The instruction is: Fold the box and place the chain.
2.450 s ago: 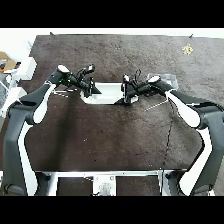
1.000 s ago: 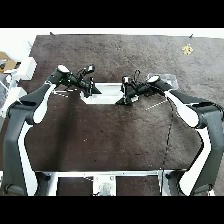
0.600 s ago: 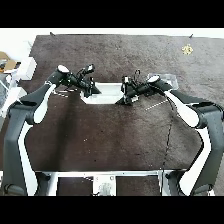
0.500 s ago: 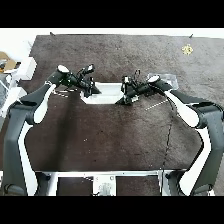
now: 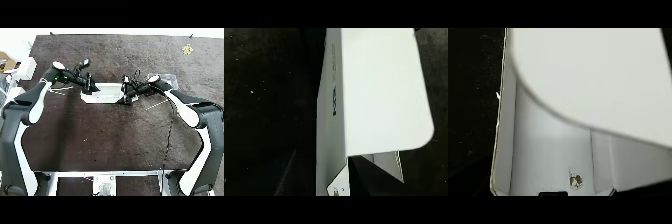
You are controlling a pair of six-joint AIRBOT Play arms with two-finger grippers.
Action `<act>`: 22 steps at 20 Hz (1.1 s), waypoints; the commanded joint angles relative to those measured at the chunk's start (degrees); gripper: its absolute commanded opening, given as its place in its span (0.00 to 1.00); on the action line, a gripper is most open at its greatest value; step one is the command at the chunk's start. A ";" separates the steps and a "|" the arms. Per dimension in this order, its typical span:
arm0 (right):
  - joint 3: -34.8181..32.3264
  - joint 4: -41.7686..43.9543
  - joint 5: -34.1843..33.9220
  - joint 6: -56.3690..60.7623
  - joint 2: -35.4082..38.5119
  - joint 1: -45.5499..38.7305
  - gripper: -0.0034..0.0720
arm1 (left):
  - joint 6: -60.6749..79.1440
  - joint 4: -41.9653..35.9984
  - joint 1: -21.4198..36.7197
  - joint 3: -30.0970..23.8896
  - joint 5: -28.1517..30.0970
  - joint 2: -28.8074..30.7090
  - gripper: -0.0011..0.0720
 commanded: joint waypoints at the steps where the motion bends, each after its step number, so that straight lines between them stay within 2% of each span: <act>1: 0.04 -0.02 0.11 0.02 -0.04 0.02 0.55 | -4.33 -0.59 3.39 0.09 -4.83 4.52 0.50; 5: 0.04 -0.02 0.11 0.02 -0.04 0.02 0.55 | -12.92 -0.63 6.14 0.20 -16.35 7.19 0.49; 6: 0.04 -0.02 0.11 0.02 -0.04 0.04 0.55 | -14.99 0.66 6.01 -0.09 -18.56 7.13 0.31; 7: 0.04 -0.02 0.11 0.02 -0.04 0.02 0.55 | -15.41 2.62 5.44 -0.20 -20.72 6.99 0.04; 11: 0.04 -0.02 0.11 0.02 -0.04 0.02 0.55 | -15.74 7.82 1.03 -0.22 -19.71 6.78 0.02; 17: 0.04 -0.02 0.11 0.02 -0.04 0.02 0.55 | -15.72 6.80 -3.21 -0.22 -5.53 6.78 0.02; 22: 0.04 -0.02 0.11 0.02 -0.04 0.02 0.55 | -15.78 6.19 -3.21 -0.22 0.48 6.78 0.03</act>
